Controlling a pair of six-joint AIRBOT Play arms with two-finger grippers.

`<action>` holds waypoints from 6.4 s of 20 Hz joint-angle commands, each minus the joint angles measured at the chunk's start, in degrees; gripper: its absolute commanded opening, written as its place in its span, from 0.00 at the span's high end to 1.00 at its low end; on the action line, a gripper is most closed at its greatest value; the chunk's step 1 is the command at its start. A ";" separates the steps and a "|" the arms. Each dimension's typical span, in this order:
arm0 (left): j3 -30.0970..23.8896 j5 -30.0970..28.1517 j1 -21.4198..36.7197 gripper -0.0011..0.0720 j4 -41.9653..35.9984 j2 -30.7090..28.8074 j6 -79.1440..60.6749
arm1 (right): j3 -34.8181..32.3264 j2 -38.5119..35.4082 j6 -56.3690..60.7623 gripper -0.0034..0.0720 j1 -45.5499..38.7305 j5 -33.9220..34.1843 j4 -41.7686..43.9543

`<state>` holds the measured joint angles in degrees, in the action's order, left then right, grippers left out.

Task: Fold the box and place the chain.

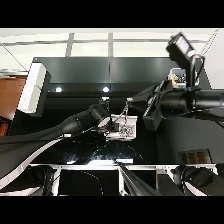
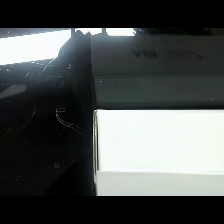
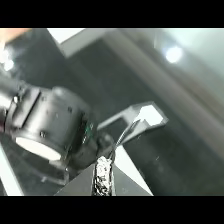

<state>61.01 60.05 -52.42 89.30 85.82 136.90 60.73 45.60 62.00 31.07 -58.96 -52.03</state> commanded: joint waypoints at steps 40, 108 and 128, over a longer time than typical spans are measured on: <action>-9.81 13.99 22.29 0.25 -8.79 -25.38 -53.72 | -14.49 -2.25 7.19 0.37 -24.98 -6.29 -12.52; -23.54 -17.00 20.61 0.05 -61.29 -8.35 -149.65 | -16.00 -2.12 7.41 0.37 -24.83 -3.78 -6.54; -23.54 -17.03 20.61 0.41 -61.26 -8.35 -148.45 | -10.97 20.02 -28.26 0.07 -16.06 -8.28 5.05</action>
<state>37.45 43.07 -31.77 28.01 77.43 -11.57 49.56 63.61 45.10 14.74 -62.74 -49.28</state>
